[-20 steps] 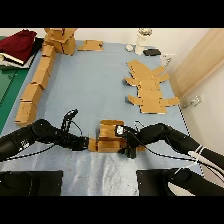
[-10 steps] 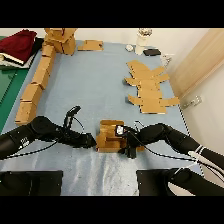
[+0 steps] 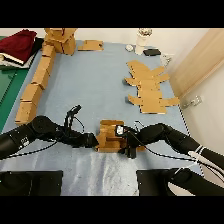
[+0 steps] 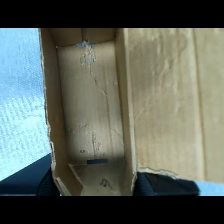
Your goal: Fold the box.
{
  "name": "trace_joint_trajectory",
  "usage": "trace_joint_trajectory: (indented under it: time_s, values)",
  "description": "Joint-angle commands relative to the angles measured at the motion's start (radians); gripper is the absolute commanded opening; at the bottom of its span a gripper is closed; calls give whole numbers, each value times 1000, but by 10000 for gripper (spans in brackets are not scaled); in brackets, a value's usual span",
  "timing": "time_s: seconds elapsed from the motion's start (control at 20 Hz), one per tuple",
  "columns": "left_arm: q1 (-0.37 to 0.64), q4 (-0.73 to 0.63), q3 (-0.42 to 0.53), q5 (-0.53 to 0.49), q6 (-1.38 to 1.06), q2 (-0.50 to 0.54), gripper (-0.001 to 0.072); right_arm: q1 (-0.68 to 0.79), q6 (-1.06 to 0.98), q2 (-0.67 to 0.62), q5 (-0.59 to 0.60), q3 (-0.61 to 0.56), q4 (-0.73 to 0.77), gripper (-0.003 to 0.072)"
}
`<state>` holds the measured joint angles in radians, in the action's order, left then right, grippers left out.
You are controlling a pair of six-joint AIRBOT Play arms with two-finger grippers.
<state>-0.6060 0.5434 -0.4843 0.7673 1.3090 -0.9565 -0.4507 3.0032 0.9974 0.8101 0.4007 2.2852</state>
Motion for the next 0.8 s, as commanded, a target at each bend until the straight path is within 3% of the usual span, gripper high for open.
trace_joint_trajectory:
  time_s: [0.0, 0.5, 0.6, 0.75]
  values:
    - [-3, -28, 0, -22, 0, -9, 559, 0, 0, 1, 0, 1, 0, 508]
    - [-29, -18, -24, -63, 62, -48, 559, 0, 0, 1, 0, 1, 0, 508]
    - [-76, 71, -69, -72, 141, -71, 558, 0, 0, 1, 0, 1, 0, 508]
    - [-151, 351, -155, -76, 440, -122, 559, 0, 0, 1, 0, 1, 0, 508]
